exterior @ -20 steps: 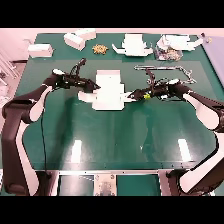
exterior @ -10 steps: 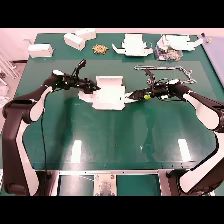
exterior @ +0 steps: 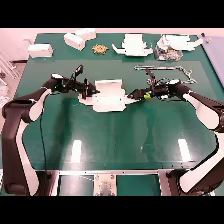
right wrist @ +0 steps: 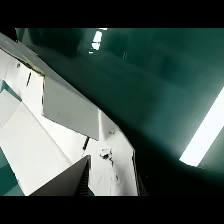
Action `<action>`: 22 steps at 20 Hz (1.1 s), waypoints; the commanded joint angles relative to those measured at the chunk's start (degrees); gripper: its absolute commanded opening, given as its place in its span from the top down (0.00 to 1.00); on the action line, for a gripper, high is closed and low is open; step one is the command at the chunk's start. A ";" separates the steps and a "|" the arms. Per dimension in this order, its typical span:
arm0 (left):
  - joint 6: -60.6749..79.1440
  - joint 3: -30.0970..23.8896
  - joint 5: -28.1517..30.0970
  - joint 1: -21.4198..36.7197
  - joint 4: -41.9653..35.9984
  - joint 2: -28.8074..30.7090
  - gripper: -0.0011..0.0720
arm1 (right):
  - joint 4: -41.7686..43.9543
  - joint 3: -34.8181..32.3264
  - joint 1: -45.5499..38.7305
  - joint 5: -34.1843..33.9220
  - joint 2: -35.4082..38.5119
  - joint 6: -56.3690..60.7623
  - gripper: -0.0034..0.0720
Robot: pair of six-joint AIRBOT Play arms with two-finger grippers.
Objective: Fold the box and place the chain.
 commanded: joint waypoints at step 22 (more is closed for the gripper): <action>6.08 -0.26 4.72 -2.75 4.42 3.34 0.97 | 6.82 2.08 -7.28 -0.13 -0.04 -4.85 0.51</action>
